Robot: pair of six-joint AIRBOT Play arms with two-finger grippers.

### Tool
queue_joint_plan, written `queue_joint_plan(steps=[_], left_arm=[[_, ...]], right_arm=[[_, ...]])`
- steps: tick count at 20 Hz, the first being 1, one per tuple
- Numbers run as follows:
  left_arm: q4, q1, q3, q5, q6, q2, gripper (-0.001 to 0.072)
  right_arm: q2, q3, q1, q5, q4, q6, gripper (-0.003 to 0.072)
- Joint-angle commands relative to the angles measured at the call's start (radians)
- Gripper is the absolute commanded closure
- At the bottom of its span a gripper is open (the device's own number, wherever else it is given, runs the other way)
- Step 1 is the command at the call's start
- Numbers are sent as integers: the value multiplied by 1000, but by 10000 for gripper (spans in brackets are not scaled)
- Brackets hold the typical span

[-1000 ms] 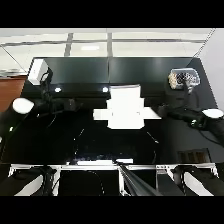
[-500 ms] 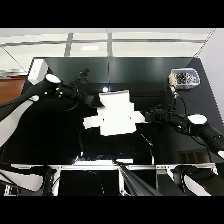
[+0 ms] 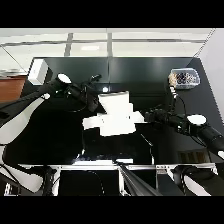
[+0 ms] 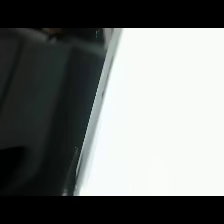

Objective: Fold the box and place the chain.

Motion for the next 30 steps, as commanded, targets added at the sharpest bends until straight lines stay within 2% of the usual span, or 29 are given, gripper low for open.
queue_joint_plan(steps=[1,2,3,4,5,6,10,13,15,16,18,19,22,27,30], left_arm=[[124,-30,13,0,35,-4,520],[123,-30,13,4,35,-4,557],[123,-30,14,10,35,-4,567],[124,-29,19,11,35,-4,630],[124,-29,26,8,34,-4,670],[124,-29,35,0,34,-3,685],[130,-30,55,-10,-10,21,687],[129,-48,42,-30,-47,73,690],[128,-74,-11,40,-25,131,690],[116,-90,-50,106,9,161,690],[96,-113,-108,245,81,193,687],[122,-125,-109,267,103,185,686],[157,-155,-108,283,197,179,686],[160,-201,-109,413,388,165,687],[167,-204,-109,412,389,137,687]], right_arm=[[0,0,1,-1,0,-1,672],[0,0,1,-1,0,-1,670],[0,0,1,0,0,-1,609],[1,0,0,0,0,0,382],[1,2,0,5,-2,-1,204],[1,9,-5,19,-18,-1,111],[3,119,-72,207,-256,-1,106],[3,255,-109,372,-539,-2,106],[3,321,-109,420,-670,-3,105],[3,337,-109,418,-697,-3,106],[3,342,-109,399,-698,-3,106],[3,342,-109,387,-698,-3,106],[2,342,-108,369,-656,-2,106],[1,312,-108,373,-660,-81,106],[1,262,-105,370,-659,-126,106]])
